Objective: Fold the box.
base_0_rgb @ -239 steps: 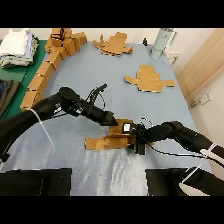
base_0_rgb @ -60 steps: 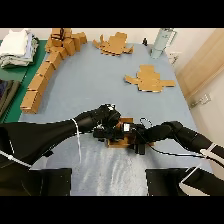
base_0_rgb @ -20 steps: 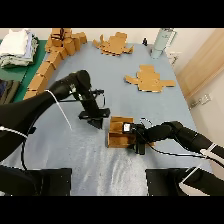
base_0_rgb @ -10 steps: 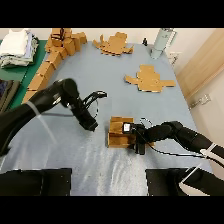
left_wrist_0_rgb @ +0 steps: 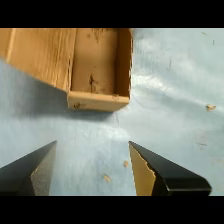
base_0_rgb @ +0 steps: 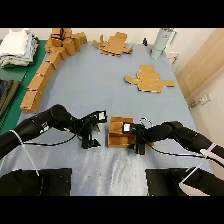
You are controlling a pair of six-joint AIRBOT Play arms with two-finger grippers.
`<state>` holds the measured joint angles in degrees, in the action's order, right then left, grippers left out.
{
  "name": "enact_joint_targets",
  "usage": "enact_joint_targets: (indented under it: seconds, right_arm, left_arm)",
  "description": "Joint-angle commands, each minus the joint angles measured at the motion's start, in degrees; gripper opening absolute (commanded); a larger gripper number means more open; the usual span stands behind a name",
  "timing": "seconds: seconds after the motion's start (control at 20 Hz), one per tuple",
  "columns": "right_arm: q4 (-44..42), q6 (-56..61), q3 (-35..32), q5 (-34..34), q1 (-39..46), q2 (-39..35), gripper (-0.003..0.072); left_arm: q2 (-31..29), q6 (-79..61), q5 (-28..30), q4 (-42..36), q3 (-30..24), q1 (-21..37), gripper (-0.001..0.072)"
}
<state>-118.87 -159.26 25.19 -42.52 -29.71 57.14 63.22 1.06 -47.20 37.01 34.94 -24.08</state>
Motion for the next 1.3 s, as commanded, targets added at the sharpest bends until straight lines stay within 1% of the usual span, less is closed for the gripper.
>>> enact_joint_targets:
  seconds: [0.0,0.15,0.25,0.4,0.6,0.95,1.25]
  right_arm:
    - [0.0,0.0,0.0,0.0,0.0,0.0,0.0504]
    - [0.0,0.0,0.0,0.0,0.0,0.0,0.0504]
    - [0.0,0.0,0.0,0.0,0.0,0.0,0.0505]
    - [0.0,0.0,0.0,0.0,0.0,0.0,0.0504]
    - [0.0,0.0,0.0,0.0,0.0,0.0,0.0504]
    - [0.0,0.0,0.0,0.0,0.0,0.0,0.0505]
    - [0.0,0.0,0.0,0.0,0.0,0.0,0.0504]
  left_arm:
    - [2.7,-15.6,6.7,-10.8,-3.4,-0.7,0.0698]
    - [4.0,-15.6,11.6,-12.2,-3.5,-3.9,0.0699]
    - [5.0,-15.6,12.8,-13.9,-3.5,-6.0,0.0699]
    - [6.3,-15.1,14.5,-13.9,-3.5,-8.5,0.0698]
    - [8.2,-14.9,16.0,-14.1,-3.5,-9.4,0.0698]
    - [8.6,-14.5,20.3,-14.4,-3.2,-12.9,0.0698]
    - [9.2,-14.5,20.5,-14.3,-2.4,-13.5,0.0697]
